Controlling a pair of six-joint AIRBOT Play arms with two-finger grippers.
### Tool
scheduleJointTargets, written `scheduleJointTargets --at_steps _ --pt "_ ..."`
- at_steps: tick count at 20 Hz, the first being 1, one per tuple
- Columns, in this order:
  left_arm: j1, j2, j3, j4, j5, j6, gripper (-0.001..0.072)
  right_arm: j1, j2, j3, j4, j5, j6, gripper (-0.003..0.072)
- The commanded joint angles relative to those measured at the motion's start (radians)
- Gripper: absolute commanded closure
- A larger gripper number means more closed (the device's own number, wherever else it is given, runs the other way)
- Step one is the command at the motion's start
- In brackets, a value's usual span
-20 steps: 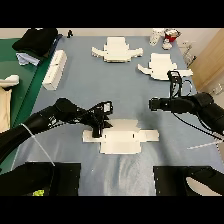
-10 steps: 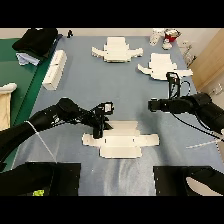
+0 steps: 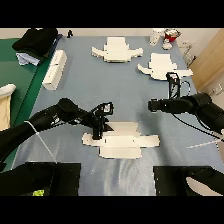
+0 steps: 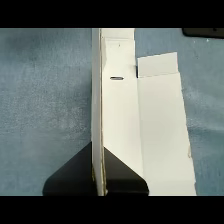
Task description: Fold the box.
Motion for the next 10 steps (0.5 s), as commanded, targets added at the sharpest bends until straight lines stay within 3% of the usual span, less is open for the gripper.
scheduleJointTargets --at_steps 1,10 --pt "-0.001 -0.001 0.000 0.006 -0.014 -0.030 0.0695 0.000 -0.001 0.001 0.000 -0.002 0.000 0.0202" --pt "-0.001 -0.001 0.000 0.007 -0.029 -0.034 0.0695 0.000 -0.001 0.001 0.000 -0.005 0.000 0.0202"
